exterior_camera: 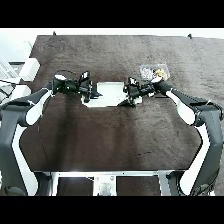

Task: Fold the box and place the chain.

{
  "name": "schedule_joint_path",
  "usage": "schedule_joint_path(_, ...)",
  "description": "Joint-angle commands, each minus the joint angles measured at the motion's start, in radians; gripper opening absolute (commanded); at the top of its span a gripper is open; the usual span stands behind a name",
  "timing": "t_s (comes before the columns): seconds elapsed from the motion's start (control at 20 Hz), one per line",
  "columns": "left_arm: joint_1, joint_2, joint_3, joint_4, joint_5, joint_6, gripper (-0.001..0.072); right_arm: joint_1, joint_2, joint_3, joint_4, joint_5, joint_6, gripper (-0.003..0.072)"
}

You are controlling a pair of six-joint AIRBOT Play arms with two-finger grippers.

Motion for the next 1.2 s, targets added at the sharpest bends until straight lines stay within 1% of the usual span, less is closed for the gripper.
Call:
schedule_joint_path(0.0, 0.000, 0.001, 0.001, -0.006, -0.001, -0.001, 0.0022, 0.000, 0.000, 0.000, 0.000, 0.001, 0.000, 0.0510)
schedule_joint_path(0.2, 0.000, 0.001, 0.001, -0.006, -0.001, -0.011, 0.0024, 0.000, 0.000, 0.000, 0.000, 0.001, 0.000, 0.0510)
schedule_joint_path(0.25, 0.000, 0.001, 0.001, -0.006, 0.002, -0.011, 0.0092, 0.000, 0.000, 0.000, 0.000, 0.001, 0.000, 0.0510)
schedule_joint_path(0.3, 0.003, 0.001, 0.001, -0.006, 0.002, -0.011, 0.0376, 0.000, 0.000, 0.000, 0.000, 0.001, 0.000, 0.0510)
schedule_joint_path(0.35, 0.005, 0.001, 0.001, -0.007, -0.003, -0.011, 0.0495, 0.000, 0.000, 0.000, 0.000, 0.001, 0.000, 0.0510)
schedule_joint_path(0.55, 0.005, 0.004, 0.006, -0.006, -0.035, -0.011, 0.0487, 0.000, 0.000, 0.000, 0.000, 0.001, 0.000, 0.0509)
schedule_joint_path(0.7, 0.016, 0.013, 0.042, -0.002, -0.135, -0.017, 0.0487, 0.000, 0.000, 0.000, 0.000, 0.001, 0.000, 0.0509)
schedule_joint_path(0.8, 0.044, 0.032, 0.064, -0.002, -0.202, -0.029, 0.0487, 0.000, 0.000, 0.000, 0.000, 0.001, 0.000, 0.0510)
schedule_joint_path(1.0, 0.130, 0.087, 0.074, -0.006, -0.271, -0.083, 0.0486, 0.000, 0.000, 0.000, 0.000, 0.001, 0.000, 0.0510)
schedule_joint_path(1.05, 0.145, 0.099, 0.074, -0.015, -0.298, -0.099, 0.0470, 0.000, 0.000, 0.000, 0.000, 0.001, 0.000, 0.0509)
schedule_joint_path(1.1, 0.153, 0.106, 0.074, -0.019, -0.344, -0.116, 0.0157, 0.000, 0.000, 0.000, 0.000, 0.001, 0.000, 0.0509)
schedule_joint_path(1.15, 0.156, 0.114, 0.074, -0.017, -0.393, -0.103, 0.0022, 0.000, 0.000, 0.000, 0.000, 0.001, 0.000, 0.0509)
